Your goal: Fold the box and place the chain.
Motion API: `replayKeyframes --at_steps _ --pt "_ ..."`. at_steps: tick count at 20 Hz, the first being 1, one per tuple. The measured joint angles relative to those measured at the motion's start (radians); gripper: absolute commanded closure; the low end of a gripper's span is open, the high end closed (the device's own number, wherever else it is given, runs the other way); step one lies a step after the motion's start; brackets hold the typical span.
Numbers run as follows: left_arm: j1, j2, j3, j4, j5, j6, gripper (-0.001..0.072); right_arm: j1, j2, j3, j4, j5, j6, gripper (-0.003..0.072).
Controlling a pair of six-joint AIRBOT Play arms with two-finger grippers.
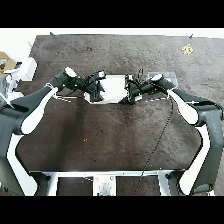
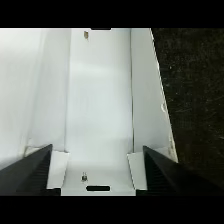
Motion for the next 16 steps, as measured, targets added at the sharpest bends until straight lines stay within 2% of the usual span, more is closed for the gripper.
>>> replayKeyframes --at_steps 1,2,3,4,10,16 --pt "0.0 0.003 0.003 0.009 0.003 -0.014 0.0425 0.0 0.0 0.0 0.0 0.0 0.0 0.0096" --pt "0.0 0.006 0.008 0.023 0.001 -0.026 0.0561 0.0 0.0 0.0 0.001 -0.001 0.0 0.0097" --pt "0.002 0.012 0.014 0.036 -0.002 -0.045 0.066 0.0 0.0 0.0 0.001 -0.001 0.001 0.0096" --pt "0.002 0.019 0.024 0.055 -0.008 -0.07 0.0699 0.0 0.0 0.0 0.001 -0.001 0.001 0.0096" --pt "0.01 0.061 0.123 0.226 -0.178 -0.354 0.0702 0.0 0.0 0.0 0.001 -0.001 0.0 0.0096" --pt "0.137 0.193 0.171 0.29 -0.267 -0.832 0.07 0.0 0.0 0.0 0.0 -0.001 0.0 0.0096"
